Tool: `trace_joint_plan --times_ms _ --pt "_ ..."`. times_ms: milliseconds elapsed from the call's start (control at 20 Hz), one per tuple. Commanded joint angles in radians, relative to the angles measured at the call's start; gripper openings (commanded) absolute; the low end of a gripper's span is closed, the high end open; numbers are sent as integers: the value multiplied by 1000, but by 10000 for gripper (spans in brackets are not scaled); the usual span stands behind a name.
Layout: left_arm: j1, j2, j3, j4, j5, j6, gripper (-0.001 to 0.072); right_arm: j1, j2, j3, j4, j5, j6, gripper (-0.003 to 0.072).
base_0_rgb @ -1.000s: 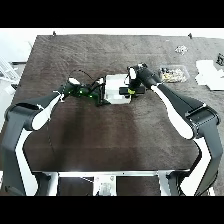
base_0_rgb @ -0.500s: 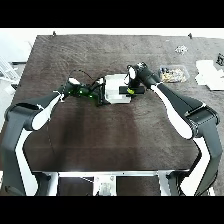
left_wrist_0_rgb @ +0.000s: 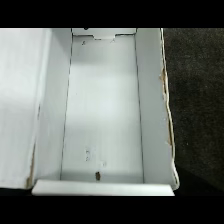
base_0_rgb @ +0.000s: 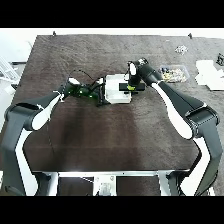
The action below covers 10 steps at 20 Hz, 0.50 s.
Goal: Fold the box and place the chain.
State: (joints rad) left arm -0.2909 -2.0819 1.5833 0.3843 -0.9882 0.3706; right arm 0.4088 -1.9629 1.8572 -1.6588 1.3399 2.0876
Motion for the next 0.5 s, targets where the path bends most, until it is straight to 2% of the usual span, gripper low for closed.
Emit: trace_joint_plan --times_ms 0,250,450 --pt "0 0 0 0 1 0 635 0 5 19 1 49 -26 441" --pt "0 0 0 0 1 0 635 0 67 25 -1 42 -57 457" --pt "0 0 0 0 1 0 635 -3 173 25 -17 -72 -187 458"
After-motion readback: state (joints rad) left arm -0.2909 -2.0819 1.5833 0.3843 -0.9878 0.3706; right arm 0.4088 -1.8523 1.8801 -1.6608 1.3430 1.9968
